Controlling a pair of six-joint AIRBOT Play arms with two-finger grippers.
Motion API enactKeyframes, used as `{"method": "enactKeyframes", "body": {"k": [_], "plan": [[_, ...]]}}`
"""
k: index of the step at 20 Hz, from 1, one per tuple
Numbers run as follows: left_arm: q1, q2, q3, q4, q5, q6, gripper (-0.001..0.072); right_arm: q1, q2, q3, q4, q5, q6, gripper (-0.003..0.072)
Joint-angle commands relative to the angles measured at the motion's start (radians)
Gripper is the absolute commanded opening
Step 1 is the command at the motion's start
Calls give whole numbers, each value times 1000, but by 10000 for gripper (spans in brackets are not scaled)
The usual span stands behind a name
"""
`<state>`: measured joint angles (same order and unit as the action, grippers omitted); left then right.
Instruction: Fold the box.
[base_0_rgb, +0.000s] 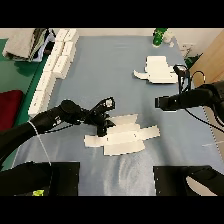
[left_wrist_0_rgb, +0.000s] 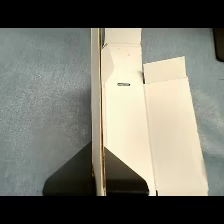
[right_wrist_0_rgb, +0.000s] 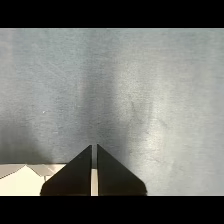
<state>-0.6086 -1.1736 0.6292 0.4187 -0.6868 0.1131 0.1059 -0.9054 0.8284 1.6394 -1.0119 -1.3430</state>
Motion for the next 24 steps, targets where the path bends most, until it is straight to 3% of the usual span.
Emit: {"method": "enactKeyframes", "body": {"k": [1,5,9,11,13,20,24], "plan": [[-3,-3,-8,8,6,1,15,0,1,1,27,0,0,49],[-3,0,-7,6,3,39,15,0,1,1,33,1,0,49],[-3,50,-7,-63,-3,311,14,0,1,-26,34,0,0,49],[-2,74,-7,-143,-4,323,14,1,1,-52,37,2,0,49],[-3,77,-8,-150,-3,356,14,0,1,-64,51,2,0,7],[-3,77,-42,-164,54,384,11,0,5,-64,51,15,0,2],[-20,111,-105,-383,99,609,9,0,5,-64,51,19,0,2]]}}
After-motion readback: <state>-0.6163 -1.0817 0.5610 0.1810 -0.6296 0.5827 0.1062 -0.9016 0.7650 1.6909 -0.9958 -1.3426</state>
